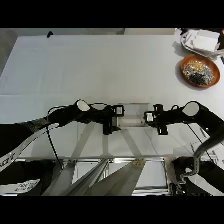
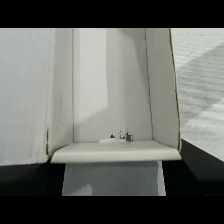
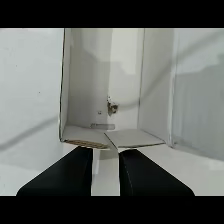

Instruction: Fold the box and place the chain.

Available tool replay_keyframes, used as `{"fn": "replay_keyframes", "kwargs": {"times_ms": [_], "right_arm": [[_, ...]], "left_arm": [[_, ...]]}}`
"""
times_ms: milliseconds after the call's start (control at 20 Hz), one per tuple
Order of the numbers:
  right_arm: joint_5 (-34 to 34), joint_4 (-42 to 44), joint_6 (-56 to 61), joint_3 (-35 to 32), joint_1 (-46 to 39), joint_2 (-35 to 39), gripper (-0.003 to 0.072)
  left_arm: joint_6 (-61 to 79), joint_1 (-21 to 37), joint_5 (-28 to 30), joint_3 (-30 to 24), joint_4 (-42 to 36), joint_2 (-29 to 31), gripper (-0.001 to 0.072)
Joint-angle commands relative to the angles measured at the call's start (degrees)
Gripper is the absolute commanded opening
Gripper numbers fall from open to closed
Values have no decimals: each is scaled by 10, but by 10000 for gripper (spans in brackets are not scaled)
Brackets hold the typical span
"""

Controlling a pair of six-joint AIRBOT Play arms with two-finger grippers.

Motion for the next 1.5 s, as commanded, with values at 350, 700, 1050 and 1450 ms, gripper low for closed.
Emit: {"fn": "replay_keyframes", "kwargs": {"times_ms": [350,700,1050,1450], "right_arm": [[-17,72,0,0,26,0,150],[-26,80,0,0,26,-12,157],[-28,79,0,0,26,-14,422],[-24,70,7,0,15,30,10]], "left_arm": [[0,0,0,0,0,0,314],[0,0,0,0,0,0,314],[0,0,0,0,0,0,314],[0,0,0,0,0,0,314]]}}
